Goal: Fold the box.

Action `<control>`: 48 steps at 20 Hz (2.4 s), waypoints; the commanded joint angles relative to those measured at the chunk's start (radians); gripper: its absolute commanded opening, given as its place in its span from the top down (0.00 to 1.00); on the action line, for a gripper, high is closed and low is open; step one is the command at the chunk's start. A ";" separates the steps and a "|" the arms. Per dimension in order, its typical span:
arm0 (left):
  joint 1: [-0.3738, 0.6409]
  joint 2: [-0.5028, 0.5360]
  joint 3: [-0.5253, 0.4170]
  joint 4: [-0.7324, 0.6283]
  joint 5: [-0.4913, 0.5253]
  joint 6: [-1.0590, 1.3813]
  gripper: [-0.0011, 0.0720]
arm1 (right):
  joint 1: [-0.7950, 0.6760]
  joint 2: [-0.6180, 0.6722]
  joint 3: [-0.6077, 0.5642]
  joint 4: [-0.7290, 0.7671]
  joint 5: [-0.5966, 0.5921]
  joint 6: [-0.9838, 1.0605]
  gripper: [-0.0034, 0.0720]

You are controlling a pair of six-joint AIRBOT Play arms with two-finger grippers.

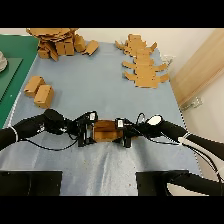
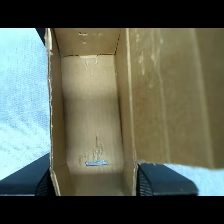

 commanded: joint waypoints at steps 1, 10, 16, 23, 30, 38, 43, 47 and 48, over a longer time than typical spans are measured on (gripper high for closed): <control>-0.002 -0.033 0.037 0.055 -0.043 -0.056 0.03 | -0.001 -0.001 0.000 0.000 -0.021 0.000 0.34; -0.008 -0.056 0.064 0.086 -0.074 -0.093 0.03 | -0.001 -0.001 0.000 0.000 -0.026 0.000 0.34; -0.008 -0.056 0.063 0.085 -0.089 -0.092 0.03 | -0.001 -0.001 0.000 0.000 -0.027 0.000 0.34; -0.050 -0.058 0.064 0.111 -0.114 -0.081 0.03 | -0.001 -0.001 0.000 0.000 -0.029 0.000 0.34; -0.050 -0.058 0.065 0.088 -0.077 -0.094 0.03 | -0.001 -0.001 0.000 0.000 -0.031 0.000 0.34; -0.049 -0.058 0.065 0.061 -0.039 -0.111 0.03 | -0.001 -0.001 0.000 0.000 -0.031 0.000 0.34; -0.050 -0.058 0.065 0.061 -0.039 -0.111 0.03 | -0.001 -0.001 0.000 0.000 -0.031 0.000 0.34; -0.049 -0.058 0.065 0.062 -0.040 -0.111 0.03 | -0.001 -0.001 0.000 0.000 -0.032 0.000 0.34; -0.049 -0.058 0.065 0.062 -0.040 -0.111 0.03 | -0.001 -0.001 0.000 0.000 -0.035 0.000 0.34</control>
